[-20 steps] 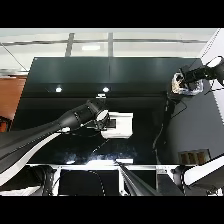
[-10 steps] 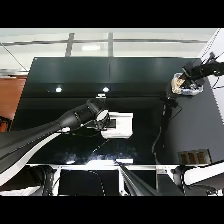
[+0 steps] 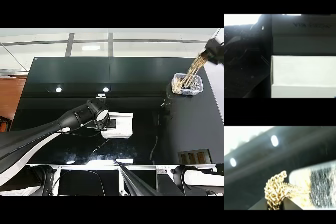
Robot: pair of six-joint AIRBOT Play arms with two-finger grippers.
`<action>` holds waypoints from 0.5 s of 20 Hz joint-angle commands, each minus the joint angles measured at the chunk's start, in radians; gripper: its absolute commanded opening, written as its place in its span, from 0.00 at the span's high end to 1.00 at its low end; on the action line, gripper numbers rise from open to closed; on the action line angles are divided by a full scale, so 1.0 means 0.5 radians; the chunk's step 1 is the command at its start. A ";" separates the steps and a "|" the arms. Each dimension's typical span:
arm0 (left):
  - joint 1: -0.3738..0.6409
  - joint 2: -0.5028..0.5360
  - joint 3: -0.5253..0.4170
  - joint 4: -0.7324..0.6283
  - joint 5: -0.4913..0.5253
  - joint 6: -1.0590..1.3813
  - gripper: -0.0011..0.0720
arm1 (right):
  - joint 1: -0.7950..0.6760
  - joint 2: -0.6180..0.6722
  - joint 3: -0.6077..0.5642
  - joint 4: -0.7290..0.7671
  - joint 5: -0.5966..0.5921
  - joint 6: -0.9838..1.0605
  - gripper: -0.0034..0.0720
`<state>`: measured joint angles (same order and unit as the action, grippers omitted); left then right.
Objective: Fold the box and place the chain.
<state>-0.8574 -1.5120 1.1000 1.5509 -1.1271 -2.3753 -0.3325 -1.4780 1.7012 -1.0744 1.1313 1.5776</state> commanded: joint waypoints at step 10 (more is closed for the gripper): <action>0.002 0.001 0.002 0.000 -0.008 0.000 0.95 | -0.008 0.391 0.484 0.544 -0.056 -0.393 0.94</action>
<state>-0.8570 -1.5120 1.1000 1.5509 -1.1294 -2.3753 -0.3359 -1.3167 1.8973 -0.8722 1.1130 1.4178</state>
